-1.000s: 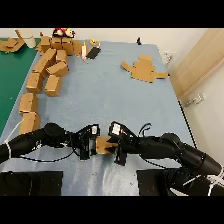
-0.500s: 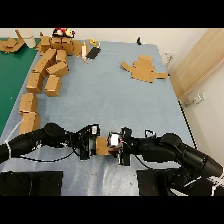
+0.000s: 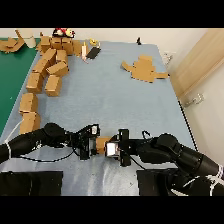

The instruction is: Fold the box.

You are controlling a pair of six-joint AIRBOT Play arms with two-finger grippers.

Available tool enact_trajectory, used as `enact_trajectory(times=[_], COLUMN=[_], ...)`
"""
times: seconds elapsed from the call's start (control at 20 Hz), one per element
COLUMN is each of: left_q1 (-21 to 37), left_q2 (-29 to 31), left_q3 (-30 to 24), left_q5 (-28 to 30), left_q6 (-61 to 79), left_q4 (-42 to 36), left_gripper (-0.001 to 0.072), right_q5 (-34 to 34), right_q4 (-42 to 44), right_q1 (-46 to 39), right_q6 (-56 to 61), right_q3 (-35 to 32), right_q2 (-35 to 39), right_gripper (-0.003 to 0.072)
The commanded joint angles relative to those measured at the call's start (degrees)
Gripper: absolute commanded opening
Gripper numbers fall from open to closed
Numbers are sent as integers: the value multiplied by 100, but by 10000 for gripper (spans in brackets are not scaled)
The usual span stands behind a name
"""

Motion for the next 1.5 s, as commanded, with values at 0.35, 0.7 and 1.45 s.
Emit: enact_trajectory(times=[0.35,0.7,1.45], left_q1=[4,4,4], left_q2=[2,2,2], left_q3=[2,2,2], left_q5=[2,2,2], left_q6=[0,0,0], left_q4=[0,-2,0], left_gripper=[523,523,523], right_q5=[271,260,-28], right_q4=[-321,-319,-59], right_q1=[35,35,46], right_q6=[-39,-39,-39], right_q3=[0,-2,0], right_q2=[50,122,-79], right_gripper=[328,326,260])
